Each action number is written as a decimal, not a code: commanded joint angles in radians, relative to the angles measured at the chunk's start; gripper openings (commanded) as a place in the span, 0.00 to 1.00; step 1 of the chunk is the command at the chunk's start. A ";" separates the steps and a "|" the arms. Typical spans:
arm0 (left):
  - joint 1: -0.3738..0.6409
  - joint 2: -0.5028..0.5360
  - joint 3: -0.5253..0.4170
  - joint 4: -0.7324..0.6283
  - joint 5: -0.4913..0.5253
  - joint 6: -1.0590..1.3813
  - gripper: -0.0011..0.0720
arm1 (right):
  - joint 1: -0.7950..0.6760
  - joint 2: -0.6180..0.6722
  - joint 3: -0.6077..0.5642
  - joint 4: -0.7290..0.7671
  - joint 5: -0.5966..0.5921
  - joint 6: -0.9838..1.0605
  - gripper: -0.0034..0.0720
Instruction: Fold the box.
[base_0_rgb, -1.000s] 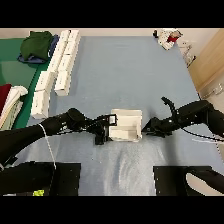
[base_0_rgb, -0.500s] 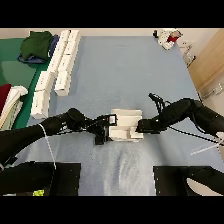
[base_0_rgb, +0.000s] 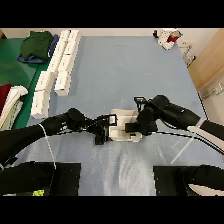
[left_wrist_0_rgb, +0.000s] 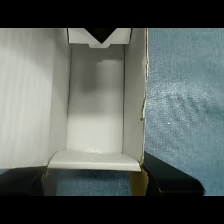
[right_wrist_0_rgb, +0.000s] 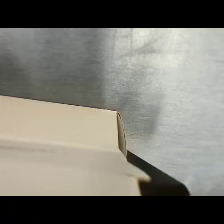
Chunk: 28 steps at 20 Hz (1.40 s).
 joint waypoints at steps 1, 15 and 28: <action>0.000 0.000 0.000 0.000 0.000 0.000 0.64 | 0.048 -0.087 0.047 -0.106 -0.060 0.133 0.59; 0.000 0.000 0.001 0.000 0.000 0.000 0.64 | 0.048 -0.097 0.048 -0.171 -0.059 0.144 0.05; 0.000 0.000 0.000 0.000 0.000 0.000 0.64 | 0.047 -0.052 0.171 -0.181 -0.170 0.061 0.63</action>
